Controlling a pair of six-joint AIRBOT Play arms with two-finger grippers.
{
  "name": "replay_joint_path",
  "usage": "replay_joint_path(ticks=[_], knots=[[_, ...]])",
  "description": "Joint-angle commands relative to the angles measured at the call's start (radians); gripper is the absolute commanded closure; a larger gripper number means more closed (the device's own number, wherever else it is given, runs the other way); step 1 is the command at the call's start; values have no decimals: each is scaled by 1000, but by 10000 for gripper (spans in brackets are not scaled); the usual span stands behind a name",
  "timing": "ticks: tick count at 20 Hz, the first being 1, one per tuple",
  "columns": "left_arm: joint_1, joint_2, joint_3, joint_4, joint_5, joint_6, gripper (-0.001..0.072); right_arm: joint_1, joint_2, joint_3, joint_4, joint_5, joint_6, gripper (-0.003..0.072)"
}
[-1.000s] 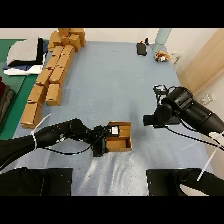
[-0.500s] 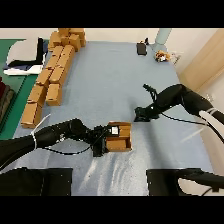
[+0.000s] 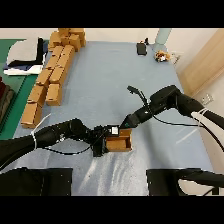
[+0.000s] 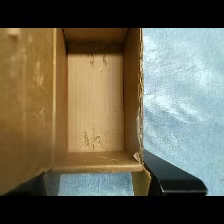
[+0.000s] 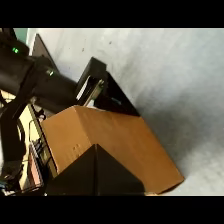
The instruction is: Fold the box.
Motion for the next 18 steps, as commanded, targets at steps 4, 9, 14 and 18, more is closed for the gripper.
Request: replay_joint_path(ticks=[4, 9, 14, 18], knots=[[0, 0, 0, 0, 0, 0, 186, 142, 116, -151, -60, 96, -14, 682], [0, 0, 0, 0, 0, 0, 187, 245, 209, -224, -188, 320, -18, 682], [0, 0, 0, 0, 0, 0, 187, 392, 393, -296, -340, 534, -18, 682], [0, 0, 0, 0, 0, 0, 186, 555, 561, -447, -570, 783, -8, 682]])
